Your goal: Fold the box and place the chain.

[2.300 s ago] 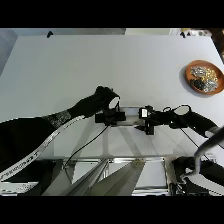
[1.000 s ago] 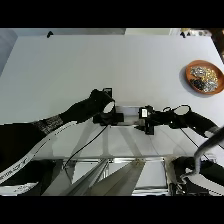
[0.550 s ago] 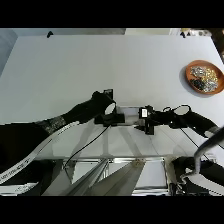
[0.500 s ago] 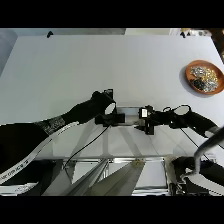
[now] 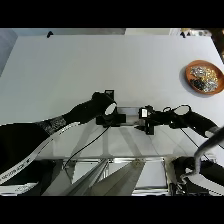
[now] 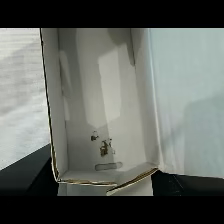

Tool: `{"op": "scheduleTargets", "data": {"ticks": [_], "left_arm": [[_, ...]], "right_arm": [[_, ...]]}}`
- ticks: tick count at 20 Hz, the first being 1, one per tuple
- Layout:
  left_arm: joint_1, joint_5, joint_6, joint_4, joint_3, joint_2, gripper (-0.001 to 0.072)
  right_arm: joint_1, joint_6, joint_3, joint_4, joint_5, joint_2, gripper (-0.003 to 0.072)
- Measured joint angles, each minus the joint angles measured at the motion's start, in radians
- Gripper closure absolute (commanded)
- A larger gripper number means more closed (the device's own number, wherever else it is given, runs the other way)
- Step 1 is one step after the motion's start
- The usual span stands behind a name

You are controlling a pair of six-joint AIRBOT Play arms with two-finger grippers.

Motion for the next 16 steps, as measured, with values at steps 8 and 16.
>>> {"op": "scheduleTargets", "data": {"ticks": [8,16], "left_arm": [[0.071,-0.048,0.238,0.014,0.0,0.148,0.0272],[0.203,-0.212,0.893,-0.058,-0.095,0.445,0.0069]], "right_arm": [[0.001,0.002,0.0,0.001,-0.002,0.0,0.0287],[0.001,0.002,0.0,0.001,-0.001,0.0,0.0287]]}}
